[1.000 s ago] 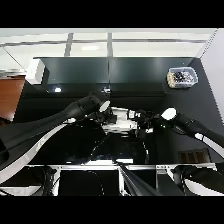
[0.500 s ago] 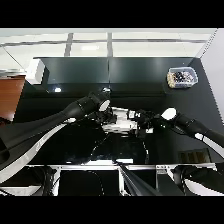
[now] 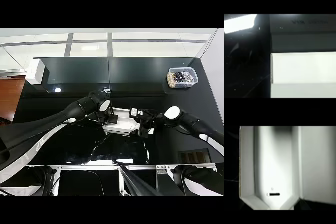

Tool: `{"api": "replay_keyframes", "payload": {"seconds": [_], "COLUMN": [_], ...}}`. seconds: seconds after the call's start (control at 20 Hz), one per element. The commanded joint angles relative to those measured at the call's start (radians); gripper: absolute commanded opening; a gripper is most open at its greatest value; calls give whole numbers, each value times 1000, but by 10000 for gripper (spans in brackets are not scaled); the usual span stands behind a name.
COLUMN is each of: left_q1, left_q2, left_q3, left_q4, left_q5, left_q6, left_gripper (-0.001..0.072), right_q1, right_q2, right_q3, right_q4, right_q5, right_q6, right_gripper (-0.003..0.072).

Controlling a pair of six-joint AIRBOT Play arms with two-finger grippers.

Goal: Fold the box and place the chain.

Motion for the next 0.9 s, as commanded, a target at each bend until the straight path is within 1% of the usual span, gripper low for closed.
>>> {"api": "replay_keyframes", "payload": {"seconds": [0.0,0.1,0.25,0.3,0.35,0.4,0.45,0.55,0.7,0.75,0.8,0.85], "left_q1": [1,1,-4,-6,-8,-8,-8,-7,-7,-7,-7,-7], "left_q2": [-1,-10,-31,-31,-30,-30,-30,-30,-30,-30,-30,-30], "left_q3": [1,1,1,2,5,9,14,21,26,26,26,26], "left_q4": [-2,2,2,3,3,3,3,3,2,2,1,-1], "left_q5": [6,-3,-48,-41,-38,-34,-33,-32,-32,-32,-32,-35], "left_q6": [-86,-96,-95,-95,-95,-95,-93,-89,-88,-88,-88,-88], "left_gripper": [25,26,27,27,27,27,27,28,28,28,28,28], "right_q1": [-54,-59,-58,-58,-58,-58,-58,-49,1,15,23,27], "right_q2": [70,70,63,61,59,58,58,58,57,57,57,57], "right_q3": [6,6,6,6,6,6,6,6,6,6,6,6], "right_q4": [-105,-111,-89,-89,-85,-80,-69,-43,-43,-43,-39,-24], "right_q5": [111,106,70,56,47,47,47,35,-11,-24,-28,-30], "right_q6": [99,95,45,29,19,12,-5,-28,-27,-27,-27,-27], "right_gripper": [705,705,704,704,684,538,475,473,472,436,208,197]}}
